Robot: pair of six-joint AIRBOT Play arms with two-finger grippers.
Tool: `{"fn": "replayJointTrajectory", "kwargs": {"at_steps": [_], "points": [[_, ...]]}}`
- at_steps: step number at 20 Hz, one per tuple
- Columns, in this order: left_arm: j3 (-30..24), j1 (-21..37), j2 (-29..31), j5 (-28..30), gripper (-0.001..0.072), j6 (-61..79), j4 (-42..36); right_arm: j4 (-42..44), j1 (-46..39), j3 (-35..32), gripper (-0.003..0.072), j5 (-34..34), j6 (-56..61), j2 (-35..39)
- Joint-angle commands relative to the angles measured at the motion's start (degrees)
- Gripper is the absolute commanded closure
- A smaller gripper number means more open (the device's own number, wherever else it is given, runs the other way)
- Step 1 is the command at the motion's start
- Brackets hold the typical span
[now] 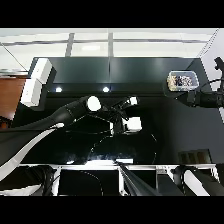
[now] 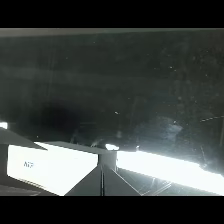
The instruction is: Fold the box and place the chain.
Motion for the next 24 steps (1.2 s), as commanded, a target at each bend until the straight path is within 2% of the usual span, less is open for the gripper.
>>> {"fn": "replayJointTrajectory", "kwargs": {"at_steps": [1, 17, 21, 24], "points": [[0.11, 0.02, -0.09, -0.9, 0.0006, -0.13, 0.74, -0.07, -0.02, 0.04, 0.0679, -0.11, 0.02, 0.02], [0.11, -0.42, -0.26, -0.83, 0.0005, -0.13, 3.28, -0.02, -0.02, 0.04, 0.0679, -0.09, 0.02, 0.02], [0.11, -2.49, -2.86, 2.99, 0.0005, -0.13, 3.32, -0.02, -0.02, 0.04, 0.0679, -0.13, 0.04, 0.02], [0.11, -4.94, -5.25, 6.14, 0.0005, -0.13, 7.82, 0.02, -0.02, 0.04, 0.0679, -0.09, 0.09, 0.02]]}}
